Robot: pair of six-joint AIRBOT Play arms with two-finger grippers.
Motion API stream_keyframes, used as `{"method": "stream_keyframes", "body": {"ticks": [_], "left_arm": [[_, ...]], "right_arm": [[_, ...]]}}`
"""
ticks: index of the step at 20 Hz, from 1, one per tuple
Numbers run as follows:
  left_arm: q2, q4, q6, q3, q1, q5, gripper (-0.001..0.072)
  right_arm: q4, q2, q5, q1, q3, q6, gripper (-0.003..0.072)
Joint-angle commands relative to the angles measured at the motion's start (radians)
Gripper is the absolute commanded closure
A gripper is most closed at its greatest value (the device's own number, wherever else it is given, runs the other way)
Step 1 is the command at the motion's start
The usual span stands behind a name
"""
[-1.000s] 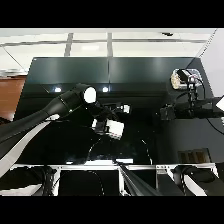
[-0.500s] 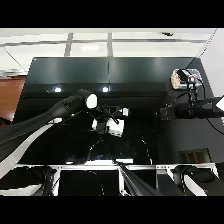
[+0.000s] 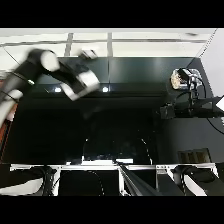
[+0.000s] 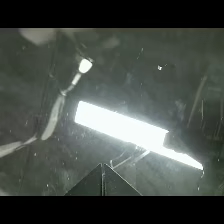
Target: Fold the box and place the chain.
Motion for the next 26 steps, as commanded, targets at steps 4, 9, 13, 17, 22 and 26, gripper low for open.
{"method": "stream_keyframes", "body": {"ticks": [4, 9, 13, 17, 22, 26], "left_arm": [[-0.239, 0.025, -0.278, 0.256, 0.456, 0.092, 0.0380], [-0.537, -0.020, -0.280, 0.586, 0.534, 0.026, 0.0375], [-0.639, 0.012, -0.280, 0.642, 0.538, 0.032, 0.0375], [-0.666, -0.005, -0.304, 0.638, 0.532, -0.004, 0.0003], [-0.496, -0.021, -0.458, 0.714, 0.521, -0.004, 0.0015], [-0.216, -0.240, -0.468, 0.518, 0.498, -0.141, 0.0688]], "right_arm": [[0.001, 0.001, -0.074, 0.000, 0.000, 0.026, 0.0671], [0.001, 0.001, -0.083, 0.000, 0.000, 0.027, 0.0671], [0.000, 0.000, -0.129, 0.000, 0.000, 0.039, 0.0671], [0.000, 0.000, -0.139, 0.000, 0.000, 0.040, 0.0671], [0.000, 0.000, -0.145, 0.000, 0.000, 0.040, 0.0671], [0.000, 0.000, -0.200, 0.003, 0.000, 0.034, 0.0671]]}}
